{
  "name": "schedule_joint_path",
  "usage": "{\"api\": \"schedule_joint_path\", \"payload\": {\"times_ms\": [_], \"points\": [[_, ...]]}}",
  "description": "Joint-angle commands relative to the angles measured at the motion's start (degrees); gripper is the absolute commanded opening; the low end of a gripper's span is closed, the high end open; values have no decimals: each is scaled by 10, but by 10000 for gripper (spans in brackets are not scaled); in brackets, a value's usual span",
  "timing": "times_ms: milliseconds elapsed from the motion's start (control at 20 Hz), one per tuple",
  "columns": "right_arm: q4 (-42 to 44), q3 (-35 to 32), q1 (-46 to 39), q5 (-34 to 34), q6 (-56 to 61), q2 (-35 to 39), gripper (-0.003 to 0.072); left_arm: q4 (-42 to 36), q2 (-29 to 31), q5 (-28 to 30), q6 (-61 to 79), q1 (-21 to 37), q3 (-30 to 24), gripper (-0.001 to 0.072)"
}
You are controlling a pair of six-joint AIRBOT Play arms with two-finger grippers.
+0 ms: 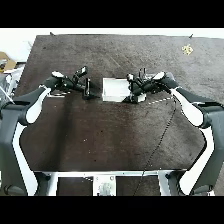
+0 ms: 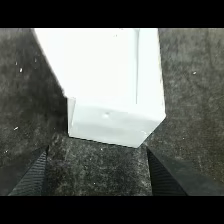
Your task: Fold the box and place the chain.
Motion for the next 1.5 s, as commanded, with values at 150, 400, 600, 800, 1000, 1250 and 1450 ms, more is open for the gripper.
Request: {"api": "schedule_joint_path", "payload": {"times_ms": [150, 400, 600, 800, 1000, 1250, 1450], "points": [[0, 0, 0, 0, 0, 0, 439, 2, -5, -10, 12, -23, 1, 720], [0, 0, 0, 0, 0, 0, 439, -3, -5, -2, 31, -24, 1, 720], [0, 0, 0, 0, 0, 0, 438, -4, -5, 9, 43, -24, 1, 720], [0, 0, 0, 0, 0, 0, 439, -9, -5, 13, 43, -24, 1, 720], [0, 0, 0, 0, 0, 0, 439, -17, -4, 9, 43, -24, 8, 720], [0, 0, 0, 0, 0, 0, 439, -12, -8, 10, 44, -29, 13, 720], [0, 0, 0, 0, 0, 0, 439, -13, -19, 24, 66, -45, 13, 720]]}}
